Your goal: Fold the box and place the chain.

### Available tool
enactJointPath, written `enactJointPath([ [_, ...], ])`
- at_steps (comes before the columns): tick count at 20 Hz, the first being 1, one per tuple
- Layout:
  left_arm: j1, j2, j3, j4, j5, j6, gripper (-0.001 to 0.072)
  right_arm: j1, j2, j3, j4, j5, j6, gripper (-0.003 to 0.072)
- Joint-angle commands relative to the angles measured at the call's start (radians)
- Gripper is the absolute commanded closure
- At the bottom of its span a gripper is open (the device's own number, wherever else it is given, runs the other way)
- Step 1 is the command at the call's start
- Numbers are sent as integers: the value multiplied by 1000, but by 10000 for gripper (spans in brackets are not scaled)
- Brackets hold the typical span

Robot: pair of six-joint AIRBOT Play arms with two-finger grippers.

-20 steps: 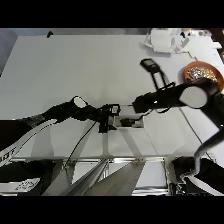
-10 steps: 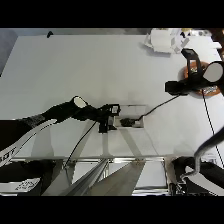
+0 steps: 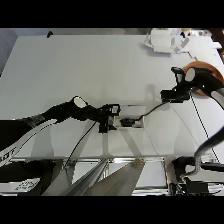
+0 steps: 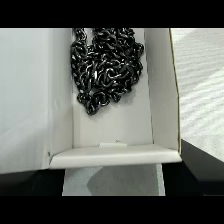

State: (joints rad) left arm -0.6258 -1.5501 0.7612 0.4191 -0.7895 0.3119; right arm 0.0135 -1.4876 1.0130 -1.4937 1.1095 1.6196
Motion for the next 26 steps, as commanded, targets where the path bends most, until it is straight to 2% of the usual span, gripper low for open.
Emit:
enactJointPath([
  [1, 1, 0, 0, 0, 0, 0, 565, -2, -51, 1, -2, -16, 3, 347],
  [2, 1, 0, 0, 0, 0, 0, 565, -2, -57, 1, -2, -21, 3, 358],
  [4, 1, 0, 0, 0, 0, 0, 565, -2, -58, 1, -2, -24, 3, 445],
  [7, 1, 0, 0, 0, 0, 0, 565, -2, -57, 1, 3, 11, -38, 670],
  [11, 1, 0, 0, 0, 0, 0, 565, -2, 8, 1, 6, 83, -108, 671],
  [14, 1, 0, 0, 0, 0, 0, 565, -2, 138, 1, 23, 118, -129, 671],
  [19, 1, 0, 0, 0, 0, 0, 565, 13, 362, 1, 232, 291, -208, 671],
  [22, 1, 0, 0, 0, 0, 0, 565, 101, 487, 1, 322, 331, -226, 671],
  [26, 1, 0, 0, 0, 0, 0, 565, 295, 611, 1, 326, 309, -167, 671],
])
